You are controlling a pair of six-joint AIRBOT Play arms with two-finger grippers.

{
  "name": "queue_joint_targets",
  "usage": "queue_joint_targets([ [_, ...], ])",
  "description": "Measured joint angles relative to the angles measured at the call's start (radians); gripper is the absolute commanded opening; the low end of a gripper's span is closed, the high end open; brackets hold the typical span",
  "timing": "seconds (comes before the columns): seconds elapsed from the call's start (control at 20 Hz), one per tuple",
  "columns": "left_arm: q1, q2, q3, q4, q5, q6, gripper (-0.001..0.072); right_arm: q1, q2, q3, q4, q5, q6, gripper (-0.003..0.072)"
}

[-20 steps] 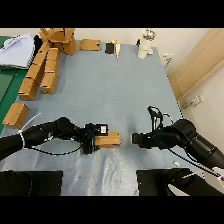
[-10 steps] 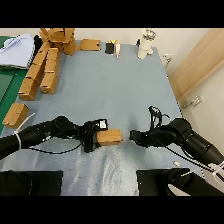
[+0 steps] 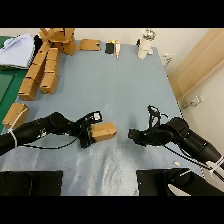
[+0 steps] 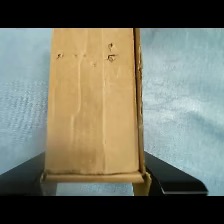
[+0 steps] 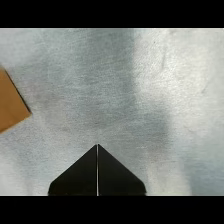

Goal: Fold the box.

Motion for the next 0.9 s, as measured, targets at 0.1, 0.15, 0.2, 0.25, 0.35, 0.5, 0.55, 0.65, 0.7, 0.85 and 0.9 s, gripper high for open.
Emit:
queue_joint_targets([
  [0.1, -0.013, -0.015, 0.001, 0.014, -0.016, 0.0, 0.072, 0.0, 0.0, 0.0, 0.002, 0.002, 0.0, 0.0003],
  [0.15, -0.016, -0.019, 0.001, 0.018, -0.016, 0.002, 0.072, 0.0, 0.0, 0.0, 0.002, 0.002, 0.0, 0.0003],
  [0.2, -0.019, -0.022, 0.002, 0.021, -0.016, 0.003, 0.072, 0.0, 0.0, 0.0, 0.004, 0.002, -0.002, 0.0003],
  [0.25, -0.021, -0.024, 0.002, 0.024, -0.017, 0.003, 0.072, 0.0, 0.0, 0.0, 0.006, 0.003, -0.003, 0.0003],
  [0.35, -0.023, -0.028, 0.003, 0.026, -0.018, 0.003, 0.072, 0.0, 0.0, 0.0, 0.008, 0.003, -0.007, 0.0003],
  [0.5, -0.026, -0.031, 0.014, 0.032, -0.023, 0.0, 0.0598, 0.0, 0.0, 0.0, 0.01, 0.003, -0.011, 0.0003],
  [0.55, -0.026, -0.034, 0.021, 0.032, -0.021, 0.0, 0.0451, 0.0, 0.0, 0.0, 0.01, 0.003, -0.015, 0.0003],
  [0.65, -0.026, -0.033, 0.033, 0.028, -0.032, 0.0, 0.0431, 0.0, 0.0, 0.0, 0.01, 0.004, -0.016, 0.0003],
  [0.7, -0.027, -0.033, 0.036, 0.028, -0.036, 0.0, 0.043, 0.0, 0.0, 0.0, 0.01, 0.004, -0.017, 0.0003],
  [0.85, -0.026, -0.031, 0.042, 0.029, -0.042, 0.0, 0.043, 0.0, 0.0, 0.0, 0.011, 0.004, -0.018, 0.0003],
  [0.9, -0.025, -0.031, 0.044, 0.03, -0.045, -0.002, 0.043, 0.0, 0.0, 0.0, 0.011, 0.004, -0.018, 0.0003],
])
